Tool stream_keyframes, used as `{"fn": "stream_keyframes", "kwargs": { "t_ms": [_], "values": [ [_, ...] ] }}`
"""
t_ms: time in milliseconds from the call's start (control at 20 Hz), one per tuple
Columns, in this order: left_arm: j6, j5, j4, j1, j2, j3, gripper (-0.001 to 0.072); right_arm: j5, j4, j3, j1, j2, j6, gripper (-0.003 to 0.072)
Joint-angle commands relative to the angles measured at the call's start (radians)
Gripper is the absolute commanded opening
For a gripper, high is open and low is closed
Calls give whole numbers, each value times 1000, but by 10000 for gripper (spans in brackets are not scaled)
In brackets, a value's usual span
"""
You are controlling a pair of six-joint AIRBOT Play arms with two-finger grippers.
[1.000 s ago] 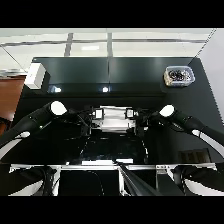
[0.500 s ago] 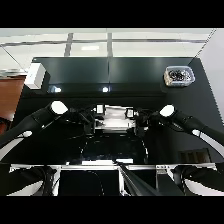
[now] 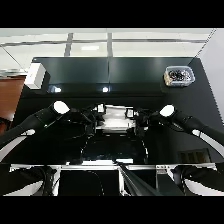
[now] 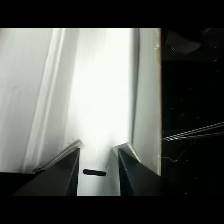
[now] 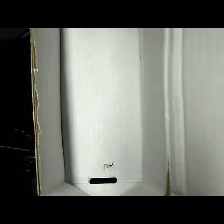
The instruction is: Fold the box and place the chain.
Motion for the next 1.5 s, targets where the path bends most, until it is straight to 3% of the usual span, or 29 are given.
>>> {"fn": "stream_keyframes", "kwargs": {
  "t_ms": [0, 50, 100, 150, 200, 500, 850, 950, 1000, 1150, 1350, 1400, 1450],
  "values": [
    [2, -1, 1, 0, -2, 1, 242, 0, 1, -1, 1, 0, 1, 402],
    [2, -2, 0, 0, -2, 3, 225, 0, 1, -1, 1, 0, 1, 402],
    [2, -3, 2, 0, -1, 7, 157, 0, 1, -1, 1, 0, 1, 402],
    [2, -5, 10, 2, 1, 16, 40, 0, 1, -1, 1, 0, 1, 402],
    [1, -8, 22, 4, 4, 24, 26, 0, 1, -1, 1, 0, 1, 401],
    [-61, -6, 40, 87, 89, 40, 26, 0, 1, -1, 1, 0, 1, 402],
    [-522, -97, 183, 356, 190, 40, 35, 0, 1, -1, 1, 0, 1, 402],
    [-692, -183, 185, 437, 186, 39, 214, 0, 1, -1, 1, 0, 1, 402],
    [-759, -231, 185, 469, 182, 39, 246, 0, 1, -1, 1, 0, 1, 402],
    [-901, -392, 183, 528, 158, 27, 245, 0, 1, -1, 1, 0, 1, 402],
    [-1090, -414, 176, 523, 109, -27, 246, 0, 1, -1, 1, 0, 1, 402],
    [-1120, -422, 174, 523, 85, -29, 224, 0, 1, -1, 1, 0, 1, 402],
    [-1128, -430, 166, 523, 56, -29, 104, 0, 1, -1, 1, 0, 1, 402]
  ]
}}
